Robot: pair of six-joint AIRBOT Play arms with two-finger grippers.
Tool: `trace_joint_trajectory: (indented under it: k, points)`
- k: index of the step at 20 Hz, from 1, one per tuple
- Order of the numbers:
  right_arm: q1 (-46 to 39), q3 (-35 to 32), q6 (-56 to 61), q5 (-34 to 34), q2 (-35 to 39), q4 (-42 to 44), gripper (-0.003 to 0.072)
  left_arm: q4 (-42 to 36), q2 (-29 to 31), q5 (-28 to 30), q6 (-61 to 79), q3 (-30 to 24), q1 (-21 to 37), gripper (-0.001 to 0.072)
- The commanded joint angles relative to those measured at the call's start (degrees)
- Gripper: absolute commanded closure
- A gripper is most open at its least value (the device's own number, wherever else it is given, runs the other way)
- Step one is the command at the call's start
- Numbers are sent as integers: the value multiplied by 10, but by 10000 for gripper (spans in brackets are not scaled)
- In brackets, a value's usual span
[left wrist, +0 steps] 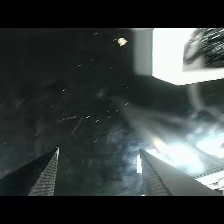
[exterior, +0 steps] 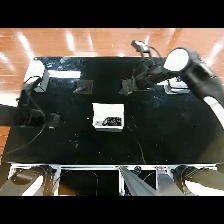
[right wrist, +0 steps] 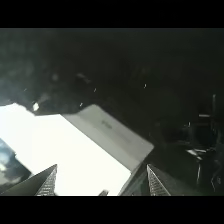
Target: Fold the box and place the chain.
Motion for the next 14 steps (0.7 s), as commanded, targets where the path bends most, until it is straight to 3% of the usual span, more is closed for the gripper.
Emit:
trace_joint_trajectory:
  k: [1, 8, 14]
  points:
    - [3, 23, -60, -17, -81, 57, -34, -79, 59, -27, 63, -70, 60, 97]
    - [46, 37, -201, 132, -115, 79, -34, -101, -5, -67, 63, -82, 59, 97]
    - [46, 37, -249, 174, -115, 79, -34, -109, -78, -100, 64, -82, 59, 98]
